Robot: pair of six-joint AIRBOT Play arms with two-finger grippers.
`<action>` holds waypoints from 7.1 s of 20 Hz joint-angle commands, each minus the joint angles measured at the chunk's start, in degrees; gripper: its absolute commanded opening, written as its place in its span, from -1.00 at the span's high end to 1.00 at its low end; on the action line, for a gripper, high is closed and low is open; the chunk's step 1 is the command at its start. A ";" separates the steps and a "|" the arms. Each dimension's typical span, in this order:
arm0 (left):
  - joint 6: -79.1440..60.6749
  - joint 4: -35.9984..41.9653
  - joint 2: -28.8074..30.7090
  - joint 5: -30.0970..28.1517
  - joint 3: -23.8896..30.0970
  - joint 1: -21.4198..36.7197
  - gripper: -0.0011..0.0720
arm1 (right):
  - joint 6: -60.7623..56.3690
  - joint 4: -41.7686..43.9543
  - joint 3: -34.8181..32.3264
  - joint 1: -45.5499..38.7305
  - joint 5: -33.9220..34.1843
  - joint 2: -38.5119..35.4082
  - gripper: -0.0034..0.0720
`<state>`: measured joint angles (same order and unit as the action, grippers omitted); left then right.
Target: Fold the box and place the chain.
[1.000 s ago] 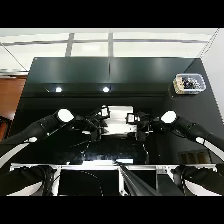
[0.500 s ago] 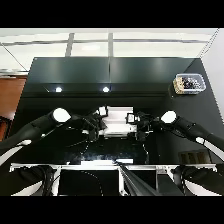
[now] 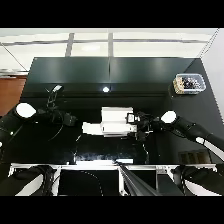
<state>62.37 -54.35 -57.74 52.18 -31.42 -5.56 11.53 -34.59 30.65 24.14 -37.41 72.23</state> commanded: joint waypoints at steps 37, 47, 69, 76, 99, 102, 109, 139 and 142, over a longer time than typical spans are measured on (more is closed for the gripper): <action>26.47 0.87 -19.28 2.27 -17.57 -25.68 -0.74 | 0.02 -0.02 0.02 0.02 0.02 0.00 -0.18; 40.13 -8.02 -19.28 7.30 -21.14 -29.46 -0.36 | 0.00 0.00 0.02 0.02 0.04 0.00 -0.18; 55.67 -20.11 -19.54 6.88 -24.68 -35.28 0.25 | 0.00 0.00 0.02 0.02 0.04 0.00 -0.18; 60.59 -22.64 -22.62 6.54 -24.70 -37.38 0.25 | 0.00 0.00 0.02 0.02 0.04 0.00 -0.18; 73.18 -31.78 -29.81 12.63 -33.00 -41.46 0.28 | 0.00 0.00 0.02 0.02 0.04 0.00 -0.18; 73.13 -31.65 -30.38 13.60 -33.00 -41.46 0.33 | 0.00 0.00 0.02 0.02 0.07 0.00 -0.18; 73.18 -30.18 -30.91 13.68 -33.03 -41.48 0.89 | -0.04 0.02 0.02 0.02 0.13 0.00 -0.18; 66.86 -30.84 -30.91 15.58 -33.77 -40.79 0.89 | -7.78 -10.60 0.04 0.02 -7.48 -8.85 -0.97; 66.84 -30.67 -30.91 15.41 -33.77 -40.79 0.89 | -5.92 -10.01 0.04 0.02 -7.19 -8.79 -0.90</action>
<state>130.02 -85.12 -88.66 67.64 -65.14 -46.39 4.36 -44.18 30.63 24.14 -44.31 63.68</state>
